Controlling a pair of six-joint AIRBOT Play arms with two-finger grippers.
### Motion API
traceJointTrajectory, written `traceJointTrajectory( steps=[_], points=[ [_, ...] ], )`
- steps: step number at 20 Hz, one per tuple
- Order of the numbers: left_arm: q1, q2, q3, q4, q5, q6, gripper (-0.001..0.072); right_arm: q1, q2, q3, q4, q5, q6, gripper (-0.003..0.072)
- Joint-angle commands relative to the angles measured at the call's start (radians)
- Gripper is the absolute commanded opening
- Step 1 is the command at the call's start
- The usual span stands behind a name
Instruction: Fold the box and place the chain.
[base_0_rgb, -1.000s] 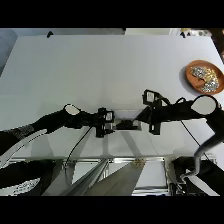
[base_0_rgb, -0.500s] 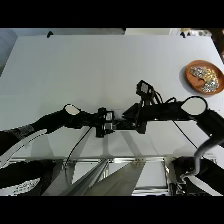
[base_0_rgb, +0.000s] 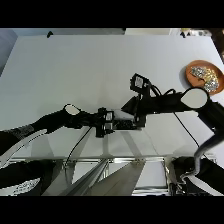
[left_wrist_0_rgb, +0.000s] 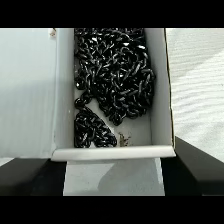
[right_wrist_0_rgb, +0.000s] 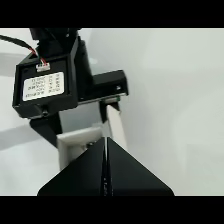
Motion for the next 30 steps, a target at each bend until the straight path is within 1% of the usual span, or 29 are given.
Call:
traceJointTrajectory(
  steps=[1, 3, 6, 8, 11, 14, 19, 21, 23, 25, 27, 28, 29, 30],
  points=[
    [0.000, 0.001, 0.000, 0.000, 0.001, 0.000, 0.0211, -0.043, -0.012, 0.074, -0.086, 0.030, 0.012, 0.0021],
    [0.000, 0.001, 0.000, 0.000, 0.000, 0.000, 0.0211, -0.123, -0.040, 0.075, -0.091, 0.030, 0.107, 0.0021],
    [0.000, 0.001, 0.000, 0.000, 0.000, 0.000, 0.0211, -0.237, -0.092, 0.075, -0.144, 0.035, 0.300, 0.0020],
    [0.000, 0.001, 0.000, 0.000, 0.000, 0.000, 0.0211, -0.270, -0.119, 0.075, -0.169, 0.053, 0.350, 0.0020],
    [0.000, 0.001, 0.000, 0.000, 0.000, 0.000, 0.0211, -0.252, -0.127, 0.074, -0.180, 0.076, 0.336, 0.0021],
    [0.000, 0.001, 0.000, 0.000, 0.000, 0.000, 0.0211, -0.207, -0.127, 0.066, -0.179, 0.091, 0.261, 0.0021],
    [0.000, 0.001, 0.000, 0.000, 0.000, 0.000, 0.0211, -0.108, -0.127, -0.044, -0.179, 0.090, 0.142, 0.0021],
    [0.000, 0.001, 0.000, 0.000, 0.000, 0.000, 0.0211, -0.090, -0.127, -0.062, -0.176, 0.112, 0.117, 0.0022],
    [0.000, 0.001, 0.000, 0.000, 0.000, 0.000, 0.0211, -0.074, -0.109, -0.062, -0.117, 0.153, 0.060, 0.0063],
    [0.000, 0.001, 0.000, 0.000, 0.000, 0.000, 0.0211, -0.054, -0.096, -0.063, -0.078, 0.190, 0.018, 0.0063],
    [0.000, 0.001, 0.000, 0.000, 0.000, 0.000, 0.0211, -0.036, -0.097, -0.074, -0.098, 0.203, -0.008, 0.0065],
    [0.000, 0.001, 0.000, 0.000, 0.000, 0.000, 0.0211, -0.027, -0.097, -0.081, -0.109, 0.203, -0.020, 0.0084],
    [0.000, 0.001, 0.000, 0.000, 0.000, 0.000, 0.0211, -0.018, -0.097, -0.086, -0.113, 0.204, -0.030, 0.0191],
    [0.000, 0.001, 0.000, 0.000, 0.000, 0.000, 0.0211, -0.010, -0.097, -0.086, -0.116, 0.204, -0.031, 0.0210]
  ],
)
